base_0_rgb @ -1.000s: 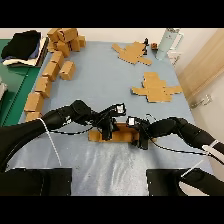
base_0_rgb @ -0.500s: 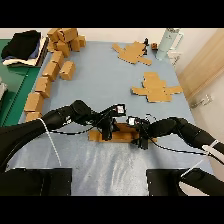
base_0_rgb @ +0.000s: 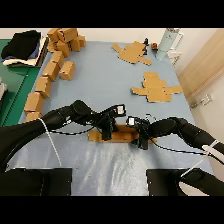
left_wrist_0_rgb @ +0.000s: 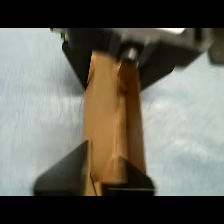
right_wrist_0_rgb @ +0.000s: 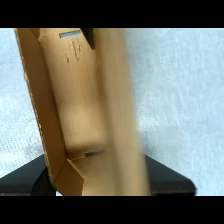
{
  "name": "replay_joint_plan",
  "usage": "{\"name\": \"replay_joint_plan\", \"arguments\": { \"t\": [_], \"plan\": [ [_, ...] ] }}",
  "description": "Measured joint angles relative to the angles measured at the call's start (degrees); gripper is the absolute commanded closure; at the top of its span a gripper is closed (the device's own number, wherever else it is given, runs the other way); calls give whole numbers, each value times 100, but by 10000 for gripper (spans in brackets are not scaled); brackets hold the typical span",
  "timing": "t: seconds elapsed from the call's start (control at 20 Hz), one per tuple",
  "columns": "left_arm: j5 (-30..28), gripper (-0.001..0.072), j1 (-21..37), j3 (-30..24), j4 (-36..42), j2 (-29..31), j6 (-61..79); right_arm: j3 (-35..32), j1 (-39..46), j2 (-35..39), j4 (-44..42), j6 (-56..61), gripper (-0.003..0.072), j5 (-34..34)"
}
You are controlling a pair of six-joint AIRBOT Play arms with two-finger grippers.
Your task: Fold the box.
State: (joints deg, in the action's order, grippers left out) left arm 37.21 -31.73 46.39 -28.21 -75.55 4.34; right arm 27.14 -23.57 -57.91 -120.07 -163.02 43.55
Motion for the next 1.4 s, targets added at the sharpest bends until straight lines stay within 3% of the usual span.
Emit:
{"name": "replay_joint_plan", "arguments": {
  "t": [0.35,0.4,0.45,0.7,0.75,0.8,0.85,1.0,1.1,1.4],
  "plan": [
    [-302,165,92,4,-15,177,-629,0,0,0,2,-2,180,4],
    [-308,5,155,4,-116,234,-857,0,0,2,4,0,180,26],
    [-280,6,236,4,-302,304,-1196,0,2,0,4,0,180,37],
    [730,10,717,4,-1480,651,-3314,0,2,2,11,-2,179,46],
    [1064,210,782,4,-1622,697,-3646,0,0,2,15,0,180,48],
    [1399,599,820,4,-1718,726,-3976,2,0,2,20,-2,180,52],
    [1775,694,852,4,-1805,752,-4328,2,0,2,22,-2,180,59],
    [2551,694,835,-50,-1657,787,-5259,2,0,2,26,-2,179,61],
    [2667,694,765,-96,-1130,800,-5626,2,0,2,28,-2,180,61],
    [1777,694,813,-9,391,442,-6072,2,0,2,52,-2,180,61]
  ]
}}
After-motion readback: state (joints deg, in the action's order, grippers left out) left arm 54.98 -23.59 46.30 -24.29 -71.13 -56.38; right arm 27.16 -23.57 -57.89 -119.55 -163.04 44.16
